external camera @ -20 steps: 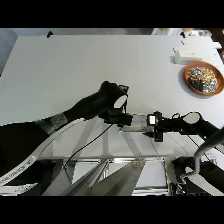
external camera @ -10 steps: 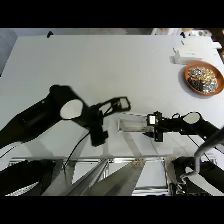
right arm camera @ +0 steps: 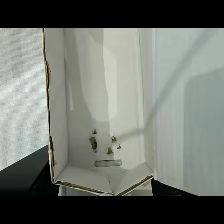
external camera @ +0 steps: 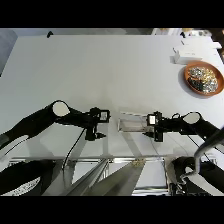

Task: Fold the box and place the chain.

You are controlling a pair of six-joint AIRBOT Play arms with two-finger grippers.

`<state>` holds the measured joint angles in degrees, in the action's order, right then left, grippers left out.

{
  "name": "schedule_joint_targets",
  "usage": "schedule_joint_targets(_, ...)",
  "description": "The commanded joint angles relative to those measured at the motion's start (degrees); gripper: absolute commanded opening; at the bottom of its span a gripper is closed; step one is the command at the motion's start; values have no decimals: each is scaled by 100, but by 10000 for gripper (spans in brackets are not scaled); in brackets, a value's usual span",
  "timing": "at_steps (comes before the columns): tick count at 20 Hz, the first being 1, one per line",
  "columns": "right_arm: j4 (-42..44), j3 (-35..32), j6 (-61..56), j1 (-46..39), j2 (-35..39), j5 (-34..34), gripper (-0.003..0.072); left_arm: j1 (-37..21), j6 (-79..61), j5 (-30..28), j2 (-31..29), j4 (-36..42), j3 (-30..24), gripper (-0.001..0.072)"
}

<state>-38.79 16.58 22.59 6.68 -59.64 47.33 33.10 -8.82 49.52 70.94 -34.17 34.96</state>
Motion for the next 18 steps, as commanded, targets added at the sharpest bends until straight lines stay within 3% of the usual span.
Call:
schedule_joint_targets(1, 2, 2, -2, -2, 0, 4, 408, -227, -2350, -339, 863, 1508, -90, 697)
schedule_joint_targets(5, 2, 2, -2, -2, 0, 4, 408, -212, -2675, -175, 1447, 1740, 275, 698)
schedule_joint_targets(12, 2, 2, -2, 0, 0, 4, 408, -146, -2562, 328, 1886, 1617, 857, 698)
schedule_joint_targets(18, 2, 2, -2, -2, 0, 4, 408, -28, -1902, 358, 1930, 874, 951, 698)
